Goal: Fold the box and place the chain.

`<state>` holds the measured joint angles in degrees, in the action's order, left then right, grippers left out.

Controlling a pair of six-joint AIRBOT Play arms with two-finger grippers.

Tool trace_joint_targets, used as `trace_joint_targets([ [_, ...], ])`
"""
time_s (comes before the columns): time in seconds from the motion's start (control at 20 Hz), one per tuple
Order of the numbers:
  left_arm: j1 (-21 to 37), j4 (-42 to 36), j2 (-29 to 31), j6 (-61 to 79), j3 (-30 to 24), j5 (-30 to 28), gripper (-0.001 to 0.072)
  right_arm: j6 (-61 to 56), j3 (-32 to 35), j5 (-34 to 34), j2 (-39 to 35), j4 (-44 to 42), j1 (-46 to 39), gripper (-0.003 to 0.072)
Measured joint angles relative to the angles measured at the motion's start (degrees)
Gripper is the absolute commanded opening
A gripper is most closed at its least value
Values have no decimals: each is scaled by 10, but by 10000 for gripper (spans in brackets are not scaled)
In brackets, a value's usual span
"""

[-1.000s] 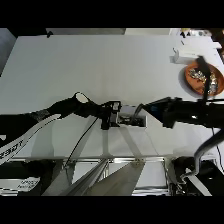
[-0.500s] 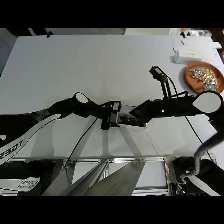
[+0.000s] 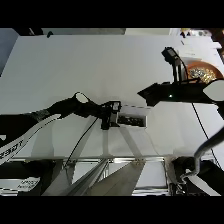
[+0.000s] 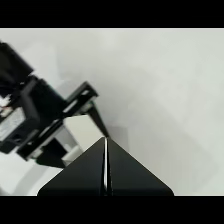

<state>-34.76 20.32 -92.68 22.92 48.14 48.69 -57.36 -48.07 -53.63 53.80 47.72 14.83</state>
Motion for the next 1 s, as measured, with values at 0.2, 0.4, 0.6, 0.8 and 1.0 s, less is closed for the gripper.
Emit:
trace_joint_targets([
  [0.2, 0, 0, 0, 0, 0, 0, 363, 53, -3, -26, 59, 27, -8, 17],
  [0.4, 0, 0, 0, 0, 0, 0, 363, 127, 2, -48, 92, 50, 17, 69],
  [0.6, 0, 0, 0, 0, 0, 0, 363, 169, 6, -57, 97, 59, 55, 117],
  [0.8, 0, 0, 0, 0, 0, 0, 363, 197, 8, -66, 98, 79, 81, 120],
  [1.0, 0, 0, 0, 0, 0, 0, 363, 231, 13, -71, 83, 95, 89, 240],
])
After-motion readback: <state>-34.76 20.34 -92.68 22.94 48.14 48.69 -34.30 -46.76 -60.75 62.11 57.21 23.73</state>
